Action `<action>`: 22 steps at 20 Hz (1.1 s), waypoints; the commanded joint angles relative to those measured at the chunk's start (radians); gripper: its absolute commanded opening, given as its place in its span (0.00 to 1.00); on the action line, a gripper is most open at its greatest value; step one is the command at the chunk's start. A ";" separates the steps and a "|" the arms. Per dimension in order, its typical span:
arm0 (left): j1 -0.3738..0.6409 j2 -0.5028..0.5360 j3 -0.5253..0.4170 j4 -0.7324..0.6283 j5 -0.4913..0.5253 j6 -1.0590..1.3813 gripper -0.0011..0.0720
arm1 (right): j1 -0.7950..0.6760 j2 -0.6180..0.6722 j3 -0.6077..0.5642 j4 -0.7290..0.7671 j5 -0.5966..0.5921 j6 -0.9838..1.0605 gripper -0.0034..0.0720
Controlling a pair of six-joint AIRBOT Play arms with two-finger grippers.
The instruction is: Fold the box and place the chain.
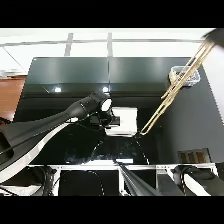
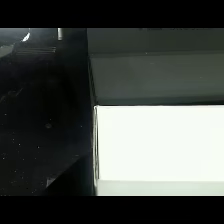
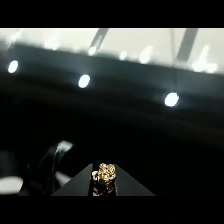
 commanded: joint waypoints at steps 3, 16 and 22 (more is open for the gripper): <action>0.001 -0.001 0.000 0.000 0.000 0.000 0.05 | 0.125 0.004 -0.212 0.102 0.038 -0.021 0.07; 0.001 -0.001 0.000 0.000 -0.001 0.000 0.05 | 0.272 0.002 -0.618 0.295 -0.288 -0.063 0.07; 0.001 -0.001 0.000 0.000 -0.002 0.000 0.05 | 0.349 -0.021 -0.773 0.289 -0.440 -0.044 0.08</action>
